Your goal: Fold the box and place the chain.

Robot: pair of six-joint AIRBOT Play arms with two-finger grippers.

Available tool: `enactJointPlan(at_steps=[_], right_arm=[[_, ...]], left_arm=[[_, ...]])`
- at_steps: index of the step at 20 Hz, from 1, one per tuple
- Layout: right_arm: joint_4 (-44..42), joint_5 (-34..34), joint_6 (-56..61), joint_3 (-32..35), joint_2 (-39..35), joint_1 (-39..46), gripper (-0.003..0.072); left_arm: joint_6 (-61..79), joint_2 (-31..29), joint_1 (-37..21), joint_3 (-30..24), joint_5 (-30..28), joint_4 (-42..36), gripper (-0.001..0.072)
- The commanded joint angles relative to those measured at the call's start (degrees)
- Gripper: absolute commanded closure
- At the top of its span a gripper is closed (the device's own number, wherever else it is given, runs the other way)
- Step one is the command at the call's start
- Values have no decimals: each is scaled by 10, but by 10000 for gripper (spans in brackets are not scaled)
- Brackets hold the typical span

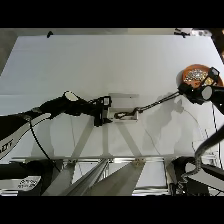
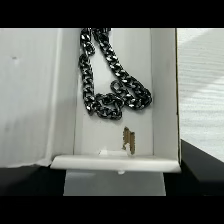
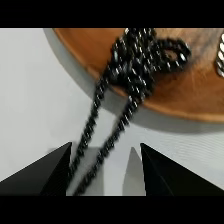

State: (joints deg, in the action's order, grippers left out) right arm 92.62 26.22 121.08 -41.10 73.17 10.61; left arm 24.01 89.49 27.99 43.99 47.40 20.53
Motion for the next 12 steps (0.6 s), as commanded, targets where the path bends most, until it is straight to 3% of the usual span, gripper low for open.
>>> enactJointPlan(at_steps=[1, 5, 7, 12], right_arm=[[1, -92, 48, 0, 34, 2, 200], [1, -105, 56, 0, 64, 2, 206], [1, -115, 56, 0, 65, 2, 259], [2, -130, 46, 0, 65, 2, 647]], left_arm=[[0, 0, 0, 0, 0, 0, 395], [0, 0, 0, 0, 0, 0, 395], [0, 0, 0, 0, 0, 0, 395], [0, 0, 0, 0, 0, 0, 395]])
